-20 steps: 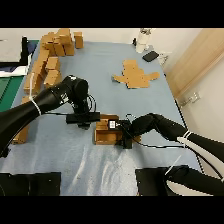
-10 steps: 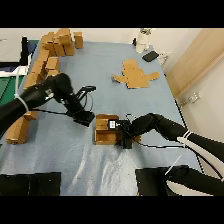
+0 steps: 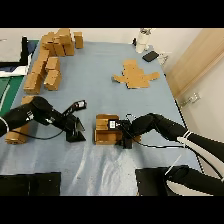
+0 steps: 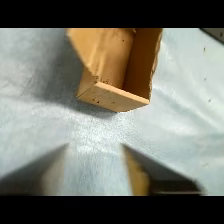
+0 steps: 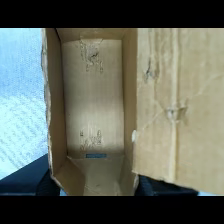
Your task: Fold the box.
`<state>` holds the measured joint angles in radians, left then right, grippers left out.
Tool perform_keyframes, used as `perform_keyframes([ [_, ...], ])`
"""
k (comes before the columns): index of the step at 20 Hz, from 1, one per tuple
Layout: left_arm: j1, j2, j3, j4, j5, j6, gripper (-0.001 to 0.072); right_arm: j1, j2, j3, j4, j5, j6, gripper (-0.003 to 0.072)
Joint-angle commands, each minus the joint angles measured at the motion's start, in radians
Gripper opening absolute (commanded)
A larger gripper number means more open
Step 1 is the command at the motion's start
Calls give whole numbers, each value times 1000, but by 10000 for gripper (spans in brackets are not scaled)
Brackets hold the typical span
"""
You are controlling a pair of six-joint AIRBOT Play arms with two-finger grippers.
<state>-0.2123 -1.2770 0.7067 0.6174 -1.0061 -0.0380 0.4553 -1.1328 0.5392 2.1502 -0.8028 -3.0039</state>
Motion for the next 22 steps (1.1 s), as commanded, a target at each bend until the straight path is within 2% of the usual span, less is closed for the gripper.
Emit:
perform_keyframes([
  [1, -64, 12, -87, -82, 122, 309, 708, 0, 0, 0, 0, 0, 0, 514],
  [4, -149, 7, -108, -198, 215, 367, 708, 0, 0, 0, 0, 0, 0, 514],
  [7, -202, -3, -107, -245, 320, 422, 708, 0, 0, 0, 0, 0, 0, 514],
  [22, -244, -44, -72, -258, 297, 441, 707, 0, 0, 0, 0, 0, 0, 514],
])
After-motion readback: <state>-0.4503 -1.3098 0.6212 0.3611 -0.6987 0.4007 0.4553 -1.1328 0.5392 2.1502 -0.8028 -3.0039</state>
